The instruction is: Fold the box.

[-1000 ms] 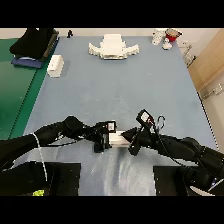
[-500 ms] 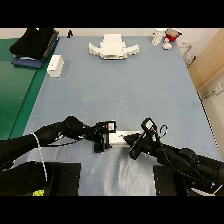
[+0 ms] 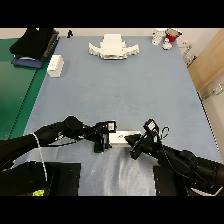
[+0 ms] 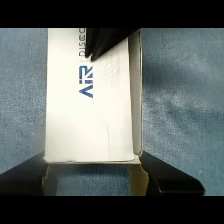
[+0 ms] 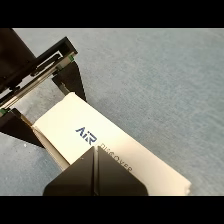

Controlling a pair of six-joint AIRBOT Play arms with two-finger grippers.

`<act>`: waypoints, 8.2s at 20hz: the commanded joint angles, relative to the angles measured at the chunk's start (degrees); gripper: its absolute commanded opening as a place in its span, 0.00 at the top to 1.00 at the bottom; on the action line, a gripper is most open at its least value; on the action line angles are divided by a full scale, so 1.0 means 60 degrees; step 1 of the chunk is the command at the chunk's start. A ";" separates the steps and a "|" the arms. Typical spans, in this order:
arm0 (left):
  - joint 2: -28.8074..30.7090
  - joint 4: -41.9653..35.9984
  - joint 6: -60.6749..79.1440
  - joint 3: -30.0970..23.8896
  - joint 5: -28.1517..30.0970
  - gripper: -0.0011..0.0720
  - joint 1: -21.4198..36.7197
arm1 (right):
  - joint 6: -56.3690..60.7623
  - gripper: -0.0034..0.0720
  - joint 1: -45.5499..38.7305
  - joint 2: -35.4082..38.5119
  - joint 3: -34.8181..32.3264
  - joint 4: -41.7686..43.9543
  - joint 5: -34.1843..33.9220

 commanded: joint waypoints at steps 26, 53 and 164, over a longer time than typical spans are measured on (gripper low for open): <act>-0.0004 0.0004 0.0004 0.0000 -0.0004 0.26 -0.0004 | 0.0098 0.91 -0.0004 0.0255 0.0841 -0.0226 -0.0554; -0.0004 0.0004 0.0004 0.0000 -0.0004 0.26 -0.0004 | 0.2357 0.91 -0.7541 -0.4874 0.7715 -0.4291 -1.1140; 0.0237 0.5249 -1.2251 0.3843 -0.2696 0.96 0.3198 | 0.2714 0.91 -0.7541 -0.5526 0.8666 -0.4258 -1.1092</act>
